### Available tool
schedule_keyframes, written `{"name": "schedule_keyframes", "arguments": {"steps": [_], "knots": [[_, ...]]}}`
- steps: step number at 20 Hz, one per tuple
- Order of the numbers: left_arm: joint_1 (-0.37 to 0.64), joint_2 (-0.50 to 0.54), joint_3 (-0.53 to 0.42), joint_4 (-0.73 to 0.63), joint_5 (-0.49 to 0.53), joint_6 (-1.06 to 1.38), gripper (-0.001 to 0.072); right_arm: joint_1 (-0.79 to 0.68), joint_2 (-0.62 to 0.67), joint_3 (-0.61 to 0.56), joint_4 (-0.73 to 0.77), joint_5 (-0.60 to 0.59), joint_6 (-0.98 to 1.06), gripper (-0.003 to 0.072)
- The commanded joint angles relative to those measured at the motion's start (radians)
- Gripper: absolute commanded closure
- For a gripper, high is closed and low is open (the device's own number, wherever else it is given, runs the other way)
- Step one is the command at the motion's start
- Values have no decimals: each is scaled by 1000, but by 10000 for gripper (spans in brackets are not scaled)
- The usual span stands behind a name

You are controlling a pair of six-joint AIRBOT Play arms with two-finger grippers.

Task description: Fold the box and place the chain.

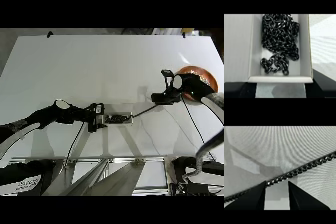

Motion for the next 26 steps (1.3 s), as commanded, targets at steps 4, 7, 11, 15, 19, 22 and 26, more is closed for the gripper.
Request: {"name": "schedule_keyframes", "arguments": {"steps": [4, 7, 11, 15, 19, 22, 26], "knots": [[0, 0, 0, 0, 0, 0, 398, 1, -10, 0, 0, 29, -2, 550], [0, 0, 0, 0, 0, 0, 398, 29, -6, 0, 0, 58, -50, 671], [0, 0, 0, 0, 0, 0, 398, 109, 57, 0, 0, 52, -62, 671], [0, 0, 0, 0, 0, 0, 398, 198, 179, 0, 0, 36, -61, 671], [0, 0, 0, 0, 0, 0, 398, 313, 330, 0, 1, 29, -60, 671], [0, 0, 0, 0, 0, 0, 398, 389, 430, 0, 16, 29, -50, 671], [0, 0, 0, 0, 0, 0, 398, 464, 521, 0, 64, 28, -50, 671]]}}
